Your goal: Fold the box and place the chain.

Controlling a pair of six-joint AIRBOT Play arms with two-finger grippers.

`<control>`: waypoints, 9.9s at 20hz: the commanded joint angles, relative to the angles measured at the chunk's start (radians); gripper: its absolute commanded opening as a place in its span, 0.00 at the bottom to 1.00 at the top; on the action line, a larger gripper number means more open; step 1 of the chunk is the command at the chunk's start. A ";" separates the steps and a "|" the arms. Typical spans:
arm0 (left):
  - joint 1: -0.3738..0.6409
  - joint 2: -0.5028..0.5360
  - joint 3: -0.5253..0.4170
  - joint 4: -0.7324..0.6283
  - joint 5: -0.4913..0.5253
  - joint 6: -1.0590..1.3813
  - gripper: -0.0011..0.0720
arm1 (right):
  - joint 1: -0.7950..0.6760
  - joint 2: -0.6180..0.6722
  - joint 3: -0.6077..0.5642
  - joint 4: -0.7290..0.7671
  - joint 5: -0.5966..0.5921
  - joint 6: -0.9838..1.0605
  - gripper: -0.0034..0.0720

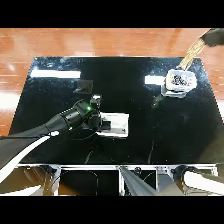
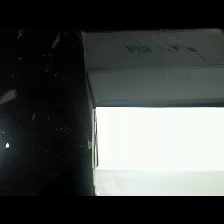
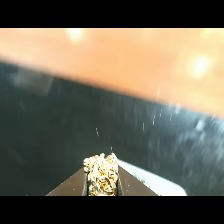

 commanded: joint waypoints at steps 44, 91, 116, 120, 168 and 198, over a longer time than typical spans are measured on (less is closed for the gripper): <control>-0.001 0.000 0.001 -0.012 0.005 0.000 0.04 | 0.814 0.253 -0.532 0.169 0.221 0.164 0.09; 0.019 0.314 0.078 0.192 0.528 0.181 0.71 | 0.422 0.253 -0.652 0.143 0.227 0.224 0.92; 0.323 0.797 -0.391 -0.168 0.055 0.175 0.71 | 0.712 -0.194 -0.389 0.211 0.428 -0.048 0.91; 0.323 0.789 -0.391 -0.168 0.054 0.174 0.71 | 0.739 -0.194 -0.389 0.187 0.449 -0.098 0.91; 0.319 0.779 -0.391 -0.176 0.011 0.174 0.71 | 0.932 -0.188 -0.390 -0.040 0.344 -0.109 0.13; 0.319 0.779 -0.393 -0.178 0.005 0.174 0.71 | 0.932 -0.233 -0.407 -0.044 0.259 -0.084 0.13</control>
